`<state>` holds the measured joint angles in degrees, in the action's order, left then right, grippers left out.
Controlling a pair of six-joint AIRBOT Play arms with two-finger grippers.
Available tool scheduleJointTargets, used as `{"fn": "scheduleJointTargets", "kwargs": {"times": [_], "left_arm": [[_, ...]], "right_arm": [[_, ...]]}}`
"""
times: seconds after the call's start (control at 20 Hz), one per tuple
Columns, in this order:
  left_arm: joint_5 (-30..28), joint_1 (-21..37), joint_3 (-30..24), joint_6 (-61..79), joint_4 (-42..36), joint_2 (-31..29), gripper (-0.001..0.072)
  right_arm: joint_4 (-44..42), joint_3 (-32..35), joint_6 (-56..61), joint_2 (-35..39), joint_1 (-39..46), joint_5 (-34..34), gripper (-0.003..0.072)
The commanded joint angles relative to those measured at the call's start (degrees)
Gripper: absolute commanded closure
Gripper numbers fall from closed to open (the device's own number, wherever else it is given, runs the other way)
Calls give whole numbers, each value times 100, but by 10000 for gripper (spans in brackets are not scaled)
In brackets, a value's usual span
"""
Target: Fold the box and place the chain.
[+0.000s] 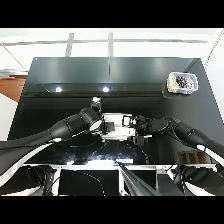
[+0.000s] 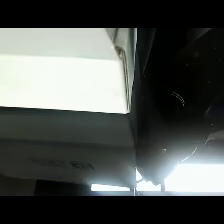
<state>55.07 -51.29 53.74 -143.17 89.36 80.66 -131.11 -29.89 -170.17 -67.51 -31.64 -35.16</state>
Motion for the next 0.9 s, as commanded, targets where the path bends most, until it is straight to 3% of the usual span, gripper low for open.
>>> {"fn": "scheduleJointTargets", "kwargs": {"times": [0.0,0.85], "left_arm": [[188,-26,107,26,118,15,439],[221,-81,267,42,149,219,439]], "right_arm": [[0,4,0,-2,-2,2,278],[0,4,2,-4,-2,2,279]]}}
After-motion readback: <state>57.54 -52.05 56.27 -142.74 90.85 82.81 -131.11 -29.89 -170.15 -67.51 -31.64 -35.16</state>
